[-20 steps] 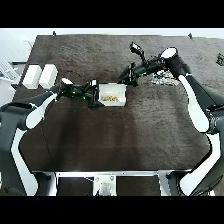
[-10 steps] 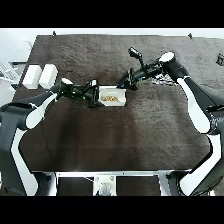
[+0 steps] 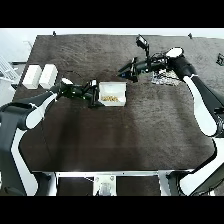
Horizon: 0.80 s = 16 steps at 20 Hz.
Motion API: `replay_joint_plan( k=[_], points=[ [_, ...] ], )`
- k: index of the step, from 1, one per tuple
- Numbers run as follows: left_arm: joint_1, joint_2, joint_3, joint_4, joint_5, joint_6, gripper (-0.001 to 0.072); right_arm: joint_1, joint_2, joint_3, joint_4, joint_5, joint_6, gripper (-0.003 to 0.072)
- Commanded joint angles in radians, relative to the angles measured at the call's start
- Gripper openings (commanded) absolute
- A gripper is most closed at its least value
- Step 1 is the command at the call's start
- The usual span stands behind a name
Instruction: Fold the box and place the chain.
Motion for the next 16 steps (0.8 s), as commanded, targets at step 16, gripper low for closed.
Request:
replay_joint_plan(
  k=[16],
  points=[
    [0.001,0.001,0.0,0.001,0.001,0.0,0.0579,0.045,-0.079,-0.006,-0.09,0.156,0.073,0.032]
  ],
)
